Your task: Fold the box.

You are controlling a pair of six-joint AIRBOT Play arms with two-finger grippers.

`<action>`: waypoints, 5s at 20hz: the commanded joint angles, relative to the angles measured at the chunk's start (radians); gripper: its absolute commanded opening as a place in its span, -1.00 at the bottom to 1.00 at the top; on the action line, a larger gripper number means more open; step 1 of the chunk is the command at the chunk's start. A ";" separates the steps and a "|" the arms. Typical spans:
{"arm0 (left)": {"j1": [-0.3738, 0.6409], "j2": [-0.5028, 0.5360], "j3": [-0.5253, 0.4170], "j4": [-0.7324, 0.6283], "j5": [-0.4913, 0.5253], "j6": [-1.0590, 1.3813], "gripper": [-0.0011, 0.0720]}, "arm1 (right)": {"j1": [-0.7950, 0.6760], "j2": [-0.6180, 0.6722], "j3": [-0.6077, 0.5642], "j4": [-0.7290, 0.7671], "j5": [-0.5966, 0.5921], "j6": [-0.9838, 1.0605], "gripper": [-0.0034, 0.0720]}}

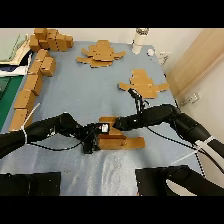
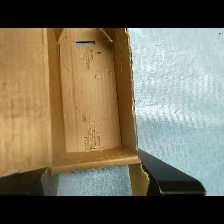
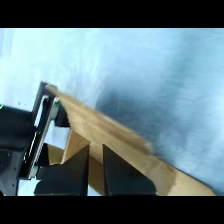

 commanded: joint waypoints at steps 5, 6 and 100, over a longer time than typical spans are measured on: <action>-0.001 0.000 0.000 0.000 0.000 0.000 -0.17 | -0.177 -0.126 0.068 0.105 -0.250 -0.141 -0.53; -0.001 0.000 0.000 0.000 0.000 0.000 -0.17 | -0.175 -0.161 0.067 0.112 -0.252 -0.162 -0.53; -0.001 0.000 0.000 0.000 0.000 0.000 -0.17 | 0.013 0.086 -0.210 -0.321 -0.040 0.280 -0.90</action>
